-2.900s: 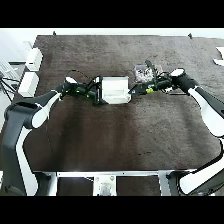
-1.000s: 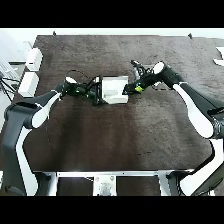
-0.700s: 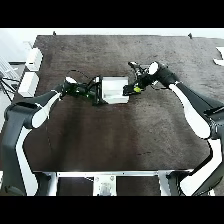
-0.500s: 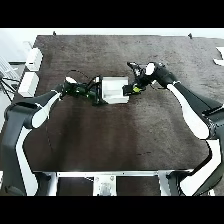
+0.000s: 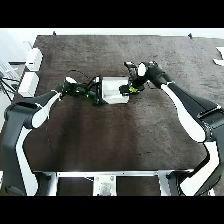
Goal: Fold the box and place the chain.
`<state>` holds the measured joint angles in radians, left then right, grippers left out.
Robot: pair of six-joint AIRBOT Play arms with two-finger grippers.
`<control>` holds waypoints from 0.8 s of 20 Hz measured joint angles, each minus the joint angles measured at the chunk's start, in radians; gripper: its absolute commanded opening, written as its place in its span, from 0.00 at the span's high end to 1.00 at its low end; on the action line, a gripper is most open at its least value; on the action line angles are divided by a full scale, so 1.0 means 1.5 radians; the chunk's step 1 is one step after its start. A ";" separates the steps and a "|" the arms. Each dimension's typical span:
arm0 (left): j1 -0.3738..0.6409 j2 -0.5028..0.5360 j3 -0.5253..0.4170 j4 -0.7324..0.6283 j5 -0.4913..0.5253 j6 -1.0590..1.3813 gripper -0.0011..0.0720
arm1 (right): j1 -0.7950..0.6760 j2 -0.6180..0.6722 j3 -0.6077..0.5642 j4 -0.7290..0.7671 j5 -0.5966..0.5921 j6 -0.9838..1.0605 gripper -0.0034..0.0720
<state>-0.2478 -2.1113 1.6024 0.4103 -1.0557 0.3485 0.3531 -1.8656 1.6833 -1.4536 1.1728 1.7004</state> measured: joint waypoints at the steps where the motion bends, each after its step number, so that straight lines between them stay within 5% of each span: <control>1: 0.000 0.000 0.000 0.000 0.000 0.000 0.27 | 0.002 -0.005 0.006 -0.005 0.005 0.011 0.40; 10: 0.000 0.000 0.000 0.000 0.000 0.000 0.27 | 0.018 -0.089 0.116 -0.059 0.091 0.066 0.47; 16: 0.000 0.000 0.000 0.000 0.000 0.000 0.27 | 0.023 -0.100 0.135 -0.095 0.112 0.105 0.61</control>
<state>-0.2478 -2.1113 1.6024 0.4103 -1.0554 0.3481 0.3882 -2.0163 1.8851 -1.5955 1.3403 1.8572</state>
